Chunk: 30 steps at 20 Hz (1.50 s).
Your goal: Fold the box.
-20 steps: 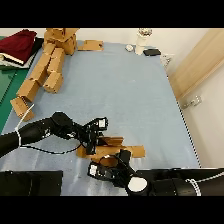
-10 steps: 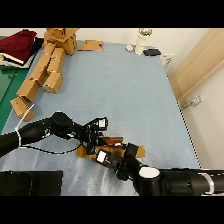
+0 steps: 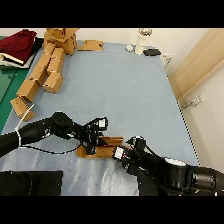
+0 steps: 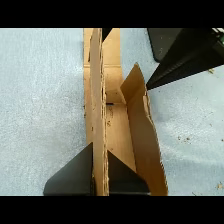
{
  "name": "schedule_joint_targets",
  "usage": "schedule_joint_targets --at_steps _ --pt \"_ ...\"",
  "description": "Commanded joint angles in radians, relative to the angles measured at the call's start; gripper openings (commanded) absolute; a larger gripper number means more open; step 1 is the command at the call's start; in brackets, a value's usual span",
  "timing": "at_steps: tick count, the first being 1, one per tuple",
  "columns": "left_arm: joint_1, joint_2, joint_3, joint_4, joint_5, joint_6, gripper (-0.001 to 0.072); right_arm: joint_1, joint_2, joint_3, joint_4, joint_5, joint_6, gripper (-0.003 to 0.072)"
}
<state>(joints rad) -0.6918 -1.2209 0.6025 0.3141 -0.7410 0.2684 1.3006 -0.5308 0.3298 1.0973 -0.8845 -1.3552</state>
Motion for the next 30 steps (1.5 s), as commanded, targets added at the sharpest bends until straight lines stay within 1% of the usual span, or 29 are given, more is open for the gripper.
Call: schedule_joint_targets --at_steps 1,3,6,8,9,10,12,14,17,19,24,30 --pt "0.000 0.000 0.001 0.000 0.000 0.000 0.0012 -0.143 0.023 -0.019 0.181 0.118 -0.288 0.0720" --pt "0.000 0.000 0.001 0.000 0.000 0.000 0.0012 -0.265 0.023 -0.019 0.366 0.161 -0.535 0.0720" --pt "0.000 0.000 0.001 0.000 0.000 0.000 0.0012 -0.457 -0.010 -0.018 0.636 0.167 -0.858 0.0720" --pt "0.000 0.000 0.001 0.000 0.000 0.000 0.0012 -0.573 -0.069 -0.018 0.865 0.164 -1.117 0.0720" --pt "0.000 0.000 0.001 0.000 0.000 0.000 0.0013 -0.620 -0.109 -0.017 0.955 0.160 -1.222 0.0720" --pt "0.000 0.000 0.001 0.000 0.000 0.000 0.0012 -0.657 -0.158 -0.014 1.032 0.154 -1.315 0.0720" --pt "0.000 0.000 0.001 0.000 0.000 0.000 0.0012 -0.693 -0.246 -0.004 1.126 0.140 -1.437 0.0720" --pt "0.000 0.000 0.001 0.000 0.000 0.000 0.0013 -0.695 -0.305 0.009 1.145 0.134 -1.467 0.0720" --pt "0.000 0.000 0.001 0.000 0.000 0.000 0.0012 -0.695 -0.340 0.011 1.144 0.133 -1.463 0.0720" --pt "0.000 0.000 0.001 0.000 0.000 0.000 0.0012 -0.695 -0.337 0.011 1.139 0.139 -1.439 0.0717" --pt "0.000 0.000 0.001 0.000 0.000 0.000 0.0012 -0.695 -0.326 0.011 1.056 0.135 -1.412 0.0715" --pt "0.000 0.000 0.001 0.000 0.000 0.000 0.0012 -0.695 -0.326 0.010 1.058 0.129 -1.413 0.0704"
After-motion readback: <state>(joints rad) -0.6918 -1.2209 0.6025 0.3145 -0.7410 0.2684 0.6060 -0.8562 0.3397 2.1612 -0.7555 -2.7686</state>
